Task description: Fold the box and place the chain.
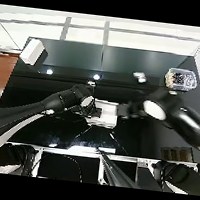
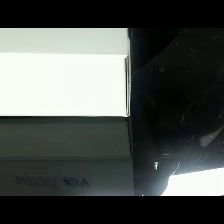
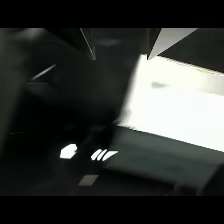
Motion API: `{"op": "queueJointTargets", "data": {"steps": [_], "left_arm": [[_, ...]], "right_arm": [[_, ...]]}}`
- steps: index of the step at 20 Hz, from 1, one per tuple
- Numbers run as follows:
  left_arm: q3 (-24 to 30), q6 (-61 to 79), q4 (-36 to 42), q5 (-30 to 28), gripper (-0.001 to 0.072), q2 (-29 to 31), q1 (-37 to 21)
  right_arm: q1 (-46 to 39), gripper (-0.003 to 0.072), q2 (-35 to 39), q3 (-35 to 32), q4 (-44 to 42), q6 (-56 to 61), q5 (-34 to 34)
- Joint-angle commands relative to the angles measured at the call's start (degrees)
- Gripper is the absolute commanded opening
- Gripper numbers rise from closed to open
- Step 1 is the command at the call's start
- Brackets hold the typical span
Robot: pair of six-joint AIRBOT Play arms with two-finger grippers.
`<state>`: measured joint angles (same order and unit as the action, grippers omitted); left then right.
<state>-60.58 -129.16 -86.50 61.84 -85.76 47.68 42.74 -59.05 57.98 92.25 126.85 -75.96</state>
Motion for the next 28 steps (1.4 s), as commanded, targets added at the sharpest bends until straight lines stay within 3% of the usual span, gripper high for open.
{"op": "queueJointTargets", "data": {"steps": [1,2,4,7,10,12,15,19,20,21,24,28], "left_arm": [[0.0,0.0,-0.1,-0.1,0.0026,0.0,-0.1],[0.0,0.0,-0.1,-0.2,0.0026,0.0,-0.1],[0.0,0.0,-0.1,-0.1,0.0026,0.0,-0.1],[0.0,0.0,0.0,0.1,0.0026,0.0,-0.1],[0.0,0.0,0.0,0.3,0.0026,0.0,-0.1],[0.0,0.0,0.0,0.2,0.0026,0.0,-0.1],[0.0,0.0,-0.1,0.2,0.0026,0.0,-0.1],[0.0,0.0,0.0,0.2,0.0026,0.0,-0.1],[0.0,0.0,0.0,0.2,0.0026,0.0,-0.1],[0.0,0.0,0.0,0.2,0.0026,0.0,-0.1],[0.0,0.0,-0.1,0.1,0.0026,0.0,-0.1],[0.0,0.0,0.0,-0.1,0.0026,0.0,-0.1]], "right_arm": [[-3.0,0.0386,10.3,-3.0,28.0,-0.7,-17.1],[-6.3,0.0386,11.2,-5.4,32.6,-1.4,-18.4],[-15.7,0.0387,11.5,-11.5,35.0,-1.6,-11.7],[-32.0,0.0386,10.1,-19.1,29.5,1.0,11.8],[-47.3,0.0386,4.6,-16.5,17.6,5.3,29.8],[-55.0,0.0386,-1.6,-10.5,6.7,4.0,35.8],[-60.5,0.0386,-13.6,3.3,-6.2,-8.5,34.7],[-60.9,0.0406,-27.0,17.9,-11.0,-14.3,30.5],[-60.9,0.0665,-29.9,20.4,-12.4,-17.2,28.7],[-60.9,0.0703,-32.9,22.9,-13.8,-21.3,26.6],[-60.9,0.0701,-39.3,28.0,-14.0,-24.5,22.5],[-60.9,0.0689,-43.5,30.1,-14.2,-25.8,22.4]]}}
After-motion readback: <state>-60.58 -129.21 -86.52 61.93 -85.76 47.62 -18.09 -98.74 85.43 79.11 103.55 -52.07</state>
